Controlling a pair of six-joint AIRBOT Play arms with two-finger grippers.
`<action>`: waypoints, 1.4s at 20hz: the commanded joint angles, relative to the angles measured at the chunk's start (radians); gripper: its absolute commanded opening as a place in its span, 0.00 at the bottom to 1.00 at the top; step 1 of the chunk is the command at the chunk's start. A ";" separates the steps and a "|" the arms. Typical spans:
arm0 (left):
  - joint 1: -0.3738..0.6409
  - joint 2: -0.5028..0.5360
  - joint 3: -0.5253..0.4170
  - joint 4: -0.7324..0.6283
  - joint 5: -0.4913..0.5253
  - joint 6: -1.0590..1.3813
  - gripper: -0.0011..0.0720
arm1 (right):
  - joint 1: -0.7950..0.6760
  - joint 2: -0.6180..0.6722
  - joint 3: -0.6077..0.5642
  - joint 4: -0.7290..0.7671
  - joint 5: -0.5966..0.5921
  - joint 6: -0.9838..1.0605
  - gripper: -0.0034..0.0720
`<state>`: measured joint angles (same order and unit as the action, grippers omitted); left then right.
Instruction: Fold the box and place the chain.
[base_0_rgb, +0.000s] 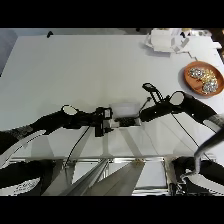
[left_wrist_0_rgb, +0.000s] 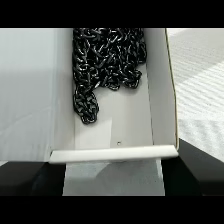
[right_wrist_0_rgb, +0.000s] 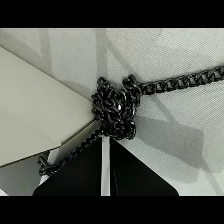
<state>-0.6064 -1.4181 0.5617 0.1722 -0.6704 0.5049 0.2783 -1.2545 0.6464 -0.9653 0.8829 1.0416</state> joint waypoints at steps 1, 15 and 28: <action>0.000 0.000 0.000 0.000 0.000 0.000 0.20 | 0.003 -0.006 0.000 0.001 -0.014 0.002 0.19; 0.000 0.000 0.000 0.000 0.000 0.000 0.20 | 0.002 -0.010 0.000 -0.010 -0.058 0.079 0.28; 0.000 0.000 0.000 0.000 0.000 0.000 0.20 | 0.002 0.321 0.000 -0.101 0.061 0.169 0.06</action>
<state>-0.6064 -1.4181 0.5617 0.1719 -0.6708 0.5053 0.2806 -1.0721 0.6453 -1.0168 0.9009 1.1576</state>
